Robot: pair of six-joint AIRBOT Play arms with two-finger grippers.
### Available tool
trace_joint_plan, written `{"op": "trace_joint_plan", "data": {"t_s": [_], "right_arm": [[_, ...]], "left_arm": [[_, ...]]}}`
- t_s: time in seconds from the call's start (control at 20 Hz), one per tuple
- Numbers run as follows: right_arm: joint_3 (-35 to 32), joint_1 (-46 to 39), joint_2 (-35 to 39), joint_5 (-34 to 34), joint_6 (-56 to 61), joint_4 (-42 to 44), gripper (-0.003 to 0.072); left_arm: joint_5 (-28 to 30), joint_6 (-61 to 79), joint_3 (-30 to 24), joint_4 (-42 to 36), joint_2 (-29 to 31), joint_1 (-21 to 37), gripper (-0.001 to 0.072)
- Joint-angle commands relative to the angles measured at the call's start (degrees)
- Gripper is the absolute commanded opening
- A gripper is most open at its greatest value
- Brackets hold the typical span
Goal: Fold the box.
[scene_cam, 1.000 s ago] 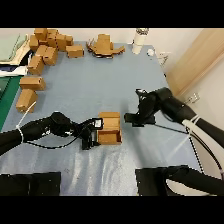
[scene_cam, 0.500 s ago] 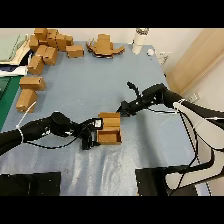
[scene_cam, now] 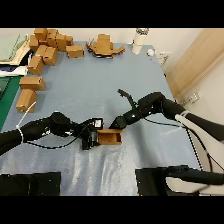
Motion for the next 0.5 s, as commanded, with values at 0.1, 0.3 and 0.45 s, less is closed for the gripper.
{"op": "trace_joint_plan", "data": {"t_s": [0.1, 0.3, 0.45], "right_arm": [[-5.18, 10.23, 13.94, 13.14, 2.32, -12.33, 0.0002], [-9.79, 19.54, 19.32, 23.15, 7.43, -25.11, 0.0003], [-13.27, 24.96, 23.78, 28.09, 9.27, -29.92, 0.0002]], "left_arm": [[0.02, 0.02, 0.04, 0.00, 0.02, -0.02, 0.0457], [0.00, 0.02, 0.04, 0.00, 0.02, -0.02, 0.0457], [0.02, 0.02, 0.04, 0.00, 0.02, -0.02, 0.0457]]}}
